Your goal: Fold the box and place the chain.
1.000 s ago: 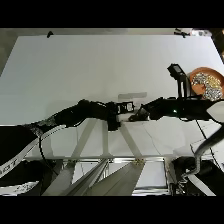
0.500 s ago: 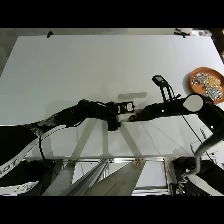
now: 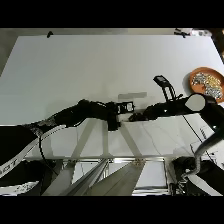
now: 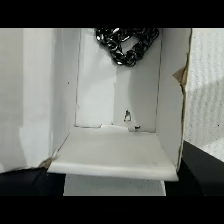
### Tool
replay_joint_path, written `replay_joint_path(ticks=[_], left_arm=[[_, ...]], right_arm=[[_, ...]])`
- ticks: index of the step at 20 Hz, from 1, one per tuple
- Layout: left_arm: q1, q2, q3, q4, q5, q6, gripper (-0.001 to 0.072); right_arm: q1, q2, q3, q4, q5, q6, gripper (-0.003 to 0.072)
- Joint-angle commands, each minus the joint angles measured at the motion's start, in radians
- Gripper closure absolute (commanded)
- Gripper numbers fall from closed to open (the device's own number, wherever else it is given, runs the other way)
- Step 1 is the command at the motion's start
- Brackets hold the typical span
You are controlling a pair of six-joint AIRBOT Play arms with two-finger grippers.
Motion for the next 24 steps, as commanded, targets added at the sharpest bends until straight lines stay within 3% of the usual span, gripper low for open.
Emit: replay_joint_path(ticks=[1, 5, 8, 12, 16, 24], left_arm=[[0.0, 0.001, 0.0, 0.0, 0.0, 0.0, 0.0365], [0.0, 0.001, 0.0, 0.0, 0.0, 0.0, 0.0365], [0.0, 0.001, 0.0, 0.0, 0.0, 0.0, 0.0365], [0.0, 0.001, 0.0, 0.0, 0.0, 0.0, 0.0365], [0.0, 0.001, 0.0, 0.0, 0.0, 0.0, 0.0365], [0.0, 0.001, 0.0, 0.0, 0.0, 0.0, 0.0365]], right_arm=[[-0.102, 0.043, 0.003, -0.132, 0.092, 0.003, 0.0449], [-0.177, 0.036, 0.003, -0.299, 0.058, -0.149, 0.0446], [-0.172, -0.018, 0.003, -0.344, 0.035, -0.448, 0.028], [-0.079, -0.081, 0.003, -0.36, -0.018, -0.824, 0.0268], [-0.021, -0.145, 0.003, -0.425, -0.122, -0.941, 0.0267], [-0.02, -0.249, 0.003, -0.428, -0.11, -0.999, 0.0269]])
